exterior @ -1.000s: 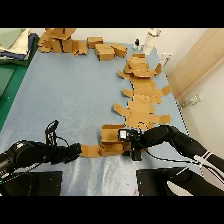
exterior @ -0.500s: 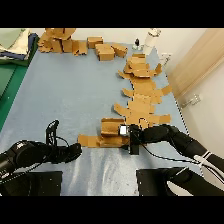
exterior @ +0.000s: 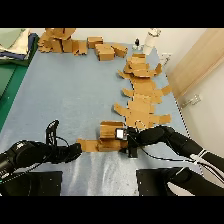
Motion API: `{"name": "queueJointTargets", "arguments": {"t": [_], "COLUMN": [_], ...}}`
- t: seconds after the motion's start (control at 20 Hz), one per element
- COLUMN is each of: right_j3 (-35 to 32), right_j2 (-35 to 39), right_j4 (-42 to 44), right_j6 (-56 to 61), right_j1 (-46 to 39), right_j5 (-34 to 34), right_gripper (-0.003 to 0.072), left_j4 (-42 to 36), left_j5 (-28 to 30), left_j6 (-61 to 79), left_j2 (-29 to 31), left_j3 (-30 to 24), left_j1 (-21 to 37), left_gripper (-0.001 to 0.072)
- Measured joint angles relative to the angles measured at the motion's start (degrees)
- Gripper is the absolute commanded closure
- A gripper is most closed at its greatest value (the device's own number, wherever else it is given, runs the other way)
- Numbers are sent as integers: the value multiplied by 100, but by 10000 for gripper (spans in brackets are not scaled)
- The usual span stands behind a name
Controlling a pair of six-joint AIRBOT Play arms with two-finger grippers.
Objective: Fold the box.
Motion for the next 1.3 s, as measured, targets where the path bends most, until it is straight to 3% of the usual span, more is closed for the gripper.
{"name": "queueJointTargets", "arguments": {"t": [0.45,0.65,1.0,1.3], "right_j3": [0,0,0,0], "right_j2": [-37,-37,-37,-37], "right_j4": [-2,0,-2,-4], "right_j6": [2,2,2,2], "right_j1": [31,31,31,31], "right_j5": [-20,-31,-46,-55], "right_gripper": [180,180,180,180], "left_j4": [323,238,-1657,-2267], "left_j5": [-271,98,992,1390], "left_j6": [-46,35,1738,2376], "left_j2": [-20,-208,-1178,-1585], "left_j3": [-4,-11,-11,68], "left_j1": [483,782,704,389], "left_gripper": [697,697,697,697]}}
